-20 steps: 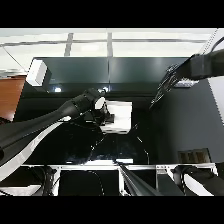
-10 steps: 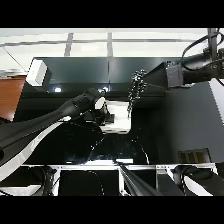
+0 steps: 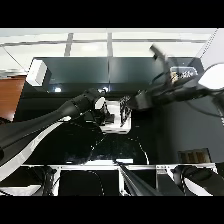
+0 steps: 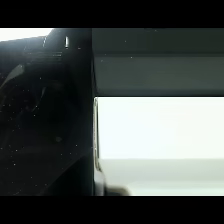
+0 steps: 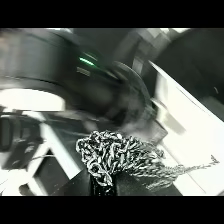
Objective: Fold the box and place the chain.
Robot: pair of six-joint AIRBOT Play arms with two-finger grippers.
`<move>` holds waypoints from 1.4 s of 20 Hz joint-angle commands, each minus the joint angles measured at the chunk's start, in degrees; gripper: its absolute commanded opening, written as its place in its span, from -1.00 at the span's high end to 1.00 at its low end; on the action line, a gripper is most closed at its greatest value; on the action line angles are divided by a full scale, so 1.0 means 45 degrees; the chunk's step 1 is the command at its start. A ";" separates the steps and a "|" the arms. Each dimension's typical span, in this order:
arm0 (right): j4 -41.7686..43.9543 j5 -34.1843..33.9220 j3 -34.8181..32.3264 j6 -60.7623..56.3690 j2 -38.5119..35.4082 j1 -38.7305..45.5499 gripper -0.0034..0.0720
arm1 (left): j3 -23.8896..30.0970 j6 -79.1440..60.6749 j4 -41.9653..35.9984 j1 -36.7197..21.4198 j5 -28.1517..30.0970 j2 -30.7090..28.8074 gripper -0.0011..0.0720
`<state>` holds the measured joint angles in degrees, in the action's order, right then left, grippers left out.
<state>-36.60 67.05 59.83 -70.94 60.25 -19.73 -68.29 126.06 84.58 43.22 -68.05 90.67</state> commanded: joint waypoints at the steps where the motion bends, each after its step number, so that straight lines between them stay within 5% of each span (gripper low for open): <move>1: -0.0253 -0.2793 -0.2059 -0.0189 0.0189 -0.0928 0.87 | -0.0010 -0.0005 0.0005 0.0010 0.0005 -0.0005 0.90; 7: -0.1496 -0.3118 -0.2249 -0.0593 0.1059 -0.1146 0.86 | -0.0010 -0.0005 0.0005 0.0010 0.0005 -0.0005 0.90; 9: -0.1554 -0.2909 -0.2244 -0.0704 0.1064 -0.1146 0.08 | -0.0010 -0.0005 0.0005 0.0010 0.0005 -0.0005 0.90; 15: -0.5309 -0.0767 -0.1719 -0.1370 0.0641 0.1190 0.13 | -0.0010 0.0000 0.0005 0.0005 0.0029 -0.0005 0.90; 25: -0.5231 -0.1010 -0.1783 -0.1180 0.0588 0.2584 0.12 | -0.0457 0.1569 -0.0189 0.0019 -0.0277 -0.0024 0.89; 26: -0.5236 -0.1010 -0.1792 -0.1175 0.0588 0.2584 0.12 | -0.0515 0.1622 -0.0262 0.0024 -0.0272 -0.0053 0.76; 28: -0.5231 -0.1035 -0.1831 -0.1175 0.0588 0.2579 0.12 | -0.0602 0.1778 -0.0248 0.0039 -0.0287 -0.0209 -0.25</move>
